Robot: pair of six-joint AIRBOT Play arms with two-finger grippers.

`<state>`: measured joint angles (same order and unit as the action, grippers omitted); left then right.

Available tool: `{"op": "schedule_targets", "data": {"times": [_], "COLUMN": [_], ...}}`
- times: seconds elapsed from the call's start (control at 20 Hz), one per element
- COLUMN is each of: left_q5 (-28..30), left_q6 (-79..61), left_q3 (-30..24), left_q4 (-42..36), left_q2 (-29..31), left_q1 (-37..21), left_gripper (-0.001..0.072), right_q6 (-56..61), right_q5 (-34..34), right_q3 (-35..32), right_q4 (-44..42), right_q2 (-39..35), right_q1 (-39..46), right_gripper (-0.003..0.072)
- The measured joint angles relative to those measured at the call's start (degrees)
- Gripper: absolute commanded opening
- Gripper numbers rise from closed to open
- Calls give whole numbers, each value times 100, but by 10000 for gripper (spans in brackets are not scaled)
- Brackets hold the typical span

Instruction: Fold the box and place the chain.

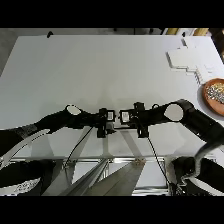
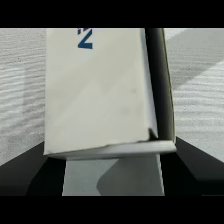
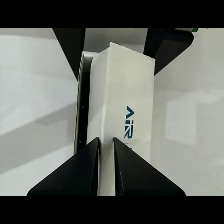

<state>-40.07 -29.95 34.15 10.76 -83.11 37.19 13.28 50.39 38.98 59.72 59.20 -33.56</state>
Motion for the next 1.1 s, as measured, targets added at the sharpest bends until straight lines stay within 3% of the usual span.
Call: {"op": "schedule_targets", "data": {"times": [0.25,0.35,0.7,0.8,1.0,1.1], "left_q5": [-7,-28,-44,-22,-13,-9], "left_q6": [-4,-7,-24,-9,-9,-9], "left_q3": [0,0,0,0,0,0], "left_q4": [0,0,17,7,4,2], "left_q2": [0,0,0,0,0,0], "left_q1": [0,2,4,4,4,4], "left_gripper": [275,275,275,275,275,275], "right_q6": [0,0,2,0,0,0], "right_q5": [111,181,415,459,380,323], "right_q3": [-22,-46,-85,-90,-90,-90], "right_q4": [-9,-11,-105,-212,-313,-321], "right_q2": [46,63,31,-46,-179,-203], "right_q1": [0,0,0,0,0,0], "right_gripper": [68,209,241,220,18,18]}}
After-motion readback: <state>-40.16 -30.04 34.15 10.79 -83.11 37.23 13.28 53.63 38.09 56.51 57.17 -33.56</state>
